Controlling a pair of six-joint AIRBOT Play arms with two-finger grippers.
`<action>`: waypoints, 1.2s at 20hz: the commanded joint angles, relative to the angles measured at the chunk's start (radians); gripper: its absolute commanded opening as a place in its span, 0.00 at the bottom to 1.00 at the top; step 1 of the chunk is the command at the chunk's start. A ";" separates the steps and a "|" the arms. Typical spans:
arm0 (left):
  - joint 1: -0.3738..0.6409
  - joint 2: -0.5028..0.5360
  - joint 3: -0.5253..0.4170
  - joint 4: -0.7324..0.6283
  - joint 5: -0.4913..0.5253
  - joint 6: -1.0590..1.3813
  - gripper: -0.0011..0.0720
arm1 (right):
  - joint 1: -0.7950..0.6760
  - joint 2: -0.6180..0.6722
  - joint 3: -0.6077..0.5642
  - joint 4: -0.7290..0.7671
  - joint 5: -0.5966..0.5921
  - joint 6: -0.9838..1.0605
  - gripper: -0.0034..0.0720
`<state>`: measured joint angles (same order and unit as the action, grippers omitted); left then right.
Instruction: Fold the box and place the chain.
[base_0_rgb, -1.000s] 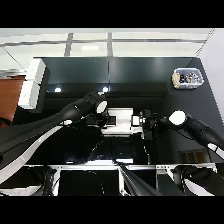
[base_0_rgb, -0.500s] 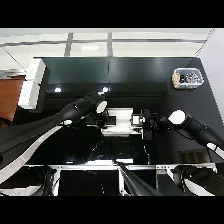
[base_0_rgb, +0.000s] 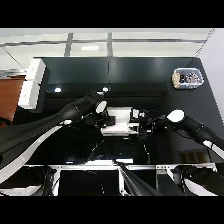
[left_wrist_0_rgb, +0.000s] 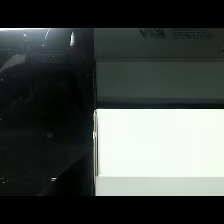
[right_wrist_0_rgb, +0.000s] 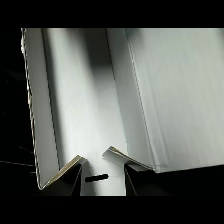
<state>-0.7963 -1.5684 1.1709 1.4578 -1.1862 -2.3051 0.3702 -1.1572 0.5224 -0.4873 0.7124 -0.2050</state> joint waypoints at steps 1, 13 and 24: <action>0.000 0.000 0.001 -0.005 0.002 0.002 0.05 | 0.000 -0.006 -0.001 0.028 0.008 0.001 0.45; -0.002 0.000 0.001 -0.034 0.016 0.002 0.05 | 0.008 -0.039 -0.001 0.122 -0.015 0.029 0.26; 0.002 0.000 0.001 -0.025 0.037 0.010 0.05 | -0.031 0.049 0.019 0.004 0.042 0.204 0.06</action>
<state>-0.7971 -1.5684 1.1709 1.4288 -1.1580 -2.3020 0.3630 -1.1610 0.5278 -0.4015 0.7204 -0.1047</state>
